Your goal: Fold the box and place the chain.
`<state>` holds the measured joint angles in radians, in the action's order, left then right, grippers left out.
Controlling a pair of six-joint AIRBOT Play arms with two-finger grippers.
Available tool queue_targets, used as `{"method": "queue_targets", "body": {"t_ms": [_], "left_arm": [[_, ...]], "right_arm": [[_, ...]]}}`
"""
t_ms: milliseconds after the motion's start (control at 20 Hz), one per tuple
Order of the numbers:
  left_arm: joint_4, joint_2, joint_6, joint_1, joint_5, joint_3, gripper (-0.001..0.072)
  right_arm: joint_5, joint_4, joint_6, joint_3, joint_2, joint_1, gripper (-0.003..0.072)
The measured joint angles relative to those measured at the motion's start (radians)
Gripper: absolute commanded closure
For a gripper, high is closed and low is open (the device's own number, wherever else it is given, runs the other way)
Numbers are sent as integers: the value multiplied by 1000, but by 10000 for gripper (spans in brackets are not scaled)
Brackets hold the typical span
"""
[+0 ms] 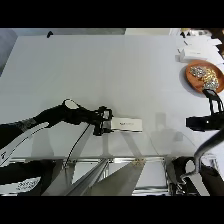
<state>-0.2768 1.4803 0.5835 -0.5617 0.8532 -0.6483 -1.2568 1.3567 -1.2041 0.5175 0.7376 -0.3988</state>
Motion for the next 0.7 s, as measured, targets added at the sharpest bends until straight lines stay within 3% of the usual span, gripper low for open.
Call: {"method": "queue_targets", "body": {"t_ms": [300,500,700], "left_arm": [[14,-167,-48,43,8,0,704],[-47,-379,-245,147,-4,0,704],[-233,-627,-548,323,-17,0,704]], "right_arm": [[13,-3,0,-6,0,0,669],[18,-4,0,-7,0,0,669],[21,-8,0,-7,0,0,669]]}}
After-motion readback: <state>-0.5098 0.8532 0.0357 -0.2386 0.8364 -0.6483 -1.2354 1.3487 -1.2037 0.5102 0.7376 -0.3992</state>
